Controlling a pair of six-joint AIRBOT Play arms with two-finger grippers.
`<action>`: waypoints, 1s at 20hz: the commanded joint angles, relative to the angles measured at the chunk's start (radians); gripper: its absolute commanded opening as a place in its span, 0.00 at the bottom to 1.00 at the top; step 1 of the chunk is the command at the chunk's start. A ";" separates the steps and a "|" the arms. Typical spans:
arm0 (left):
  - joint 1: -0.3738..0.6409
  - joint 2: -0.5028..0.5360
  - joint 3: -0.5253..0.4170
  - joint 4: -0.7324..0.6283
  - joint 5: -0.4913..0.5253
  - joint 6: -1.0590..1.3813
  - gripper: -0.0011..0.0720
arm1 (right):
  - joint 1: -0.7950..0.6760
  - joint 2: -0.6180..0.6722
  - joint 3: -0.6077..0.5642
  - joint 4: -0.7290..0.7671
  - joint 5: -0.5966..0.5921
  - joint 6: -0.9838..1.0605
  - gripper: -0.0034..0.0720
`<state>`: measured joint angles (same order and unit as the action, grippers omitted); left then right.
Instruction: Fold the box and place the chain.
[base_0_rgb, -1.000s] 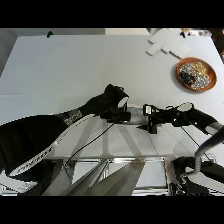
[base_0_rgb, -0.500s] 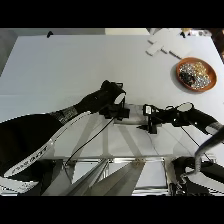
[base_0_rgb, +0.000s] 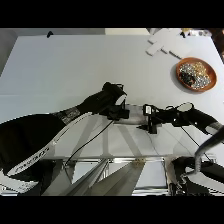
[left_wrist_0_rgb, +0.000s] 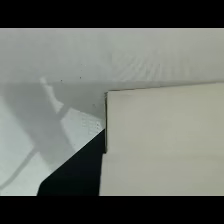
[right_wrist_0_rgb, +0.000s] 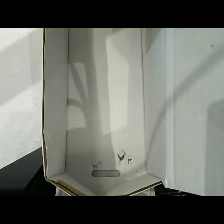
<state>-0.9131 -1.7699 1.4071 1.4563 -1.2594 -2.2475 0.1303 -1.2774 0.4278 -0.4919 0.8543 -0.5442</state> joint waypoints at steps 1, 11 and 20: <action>-0.005 -0.004 -0.001 -0.003 0.018 0.007 0.03 | 0.000 0.000 0.000 -0.001 -0.002 -0.003 0.71; 0.002 0.016 0.000 -0.003 -0.047 0.076 0.29 | 0.000 0.000 0.000 -0.001 -0.002 -0.003 0.71; 0.100 0.213 0.000 -0.054 -0.160 0.492 0.71 | 0.000 0.000 0.000 -0.001 -0.001 -0.003 0.71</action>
<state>-0.8505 -1.6314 1.4059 1.4334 -1.3605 -1.9991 0.1303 -1.2774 0.4282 -0.4934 0.8520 -0.5491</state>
